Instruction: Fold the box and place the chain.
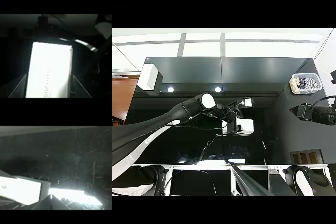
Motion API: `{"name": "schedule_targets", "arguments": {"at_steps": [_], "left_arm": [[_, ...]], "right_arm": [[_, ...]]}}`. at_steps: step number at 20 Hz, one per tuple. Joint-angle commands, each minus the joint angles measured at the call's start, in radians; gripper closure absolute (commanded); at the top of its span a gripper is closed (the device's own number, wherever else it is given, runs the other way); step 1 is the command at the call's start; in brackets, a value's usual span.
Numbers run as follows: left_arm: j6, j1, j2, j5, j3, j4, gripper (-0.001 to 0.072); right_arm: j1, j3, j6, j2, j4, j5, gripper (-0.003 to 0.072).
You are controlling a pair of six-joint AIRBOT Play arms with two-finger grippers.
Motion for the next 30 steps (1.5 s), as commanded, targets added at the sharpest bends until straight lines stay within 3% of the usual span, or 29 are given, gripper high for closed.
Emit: {"name": "schedule_targets", "arguments": {"at_steps": [1,10,19,20,21,22,23,27,30], "left_arm": [[-0.014,-0.001,-0.016,-0.023,0.002,0.000,-0.0002],[-0.013,-0.002,-0.017,-0.042,0.002,0.003,-0.0003],[-0.013,-0.073,-0.056,0.063,0.001,0.184,-0.0003],[-0.016,-0.077,-0.060,0.076,0.001,0.196,0.0015],[-0.037,-0.078,-0.058,0.084,0.002,0.220,0.0115],[-0.064,-0.074,-0.046,0.083,0.002,0.245,0.0270],[-0.111,-0.064,-0.024,0.082,0.002,0.270,0.0352],[-0.424,0.063,0.093,0.008,0.001,0.346,0.0360],[-0.734,0.255,0.155,-0.151,0.000,0.527,0.0358]], "right_arm": [[-0.001,0.001,0.000,0.000,0.000,-0.005,0.0671],[-0.001,0.001,0.000,0.000,0.000,-0.006,0.0671],[-0.001,0.001,0.000,0.000,-0.001,-0.006,0.0671],[-0.001,0.001,0.000,0.000,-0.001,-0.006,0.0671],[-0.001,0.001,0.000,0.000,-0.001,-0.006,0.0671],[-0.001,0.001,0.000,0.000,-0.001,-0.006,0.0671],[-0.001,0.001,0.000,0.000,-0.001,-0.006,0.0671],[-0.001,0.000,0.000,0.000,-0.021,-0.006,0.0671],[-0.001,0.000,0.000,0.000,-0.026,-0.007,0.0671]]}}
